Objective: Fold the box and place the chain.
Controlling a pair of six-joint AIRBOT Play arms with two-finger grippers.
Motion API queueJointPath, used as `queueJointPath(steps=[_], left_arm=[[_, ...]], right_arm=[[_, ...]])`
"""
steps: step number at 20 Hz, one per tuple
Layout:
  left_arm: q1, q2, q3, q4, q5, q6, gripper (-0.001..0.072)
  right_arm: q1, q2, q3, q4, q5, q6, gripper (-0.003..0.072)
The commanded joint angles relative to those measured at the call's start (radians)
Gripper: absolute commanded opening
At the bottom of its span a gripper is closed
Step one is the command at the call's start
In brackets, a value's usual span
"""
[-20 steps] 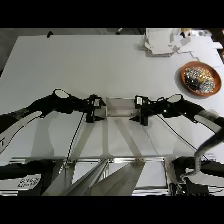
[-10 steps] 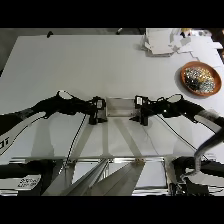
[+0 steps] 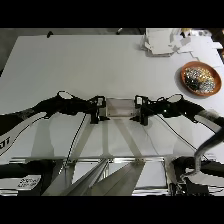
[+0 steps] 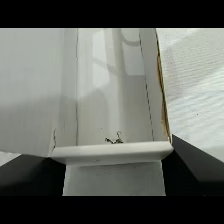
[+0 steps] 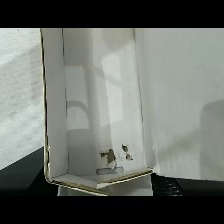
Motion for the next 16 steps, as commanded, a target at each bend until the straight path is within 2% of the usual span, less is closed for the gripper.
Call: queueJointPath(steps=[1, 2, 16], left_arm=[[-0.001, -0.001, 0.001, -0.012, 0.001, -0.002, 0.0226], [-0.001, -0.001, 0.001, -0.012, 0.001, -0.002, 0.0181], [0.0, -0.001, 0.001, -0.012, 0.0, -0.006, 0.0182]], right_arm=[[0.0, 0.001, 0.001, 0.0, 0.0, 0.0, 0.0453], [0.0, 0.001, 0.001, 0.0, 0.0, 0.0, 0.0453], [0.0, 0.001, 0.001, 0.0, 0.0, 0.0, 0.0453]])
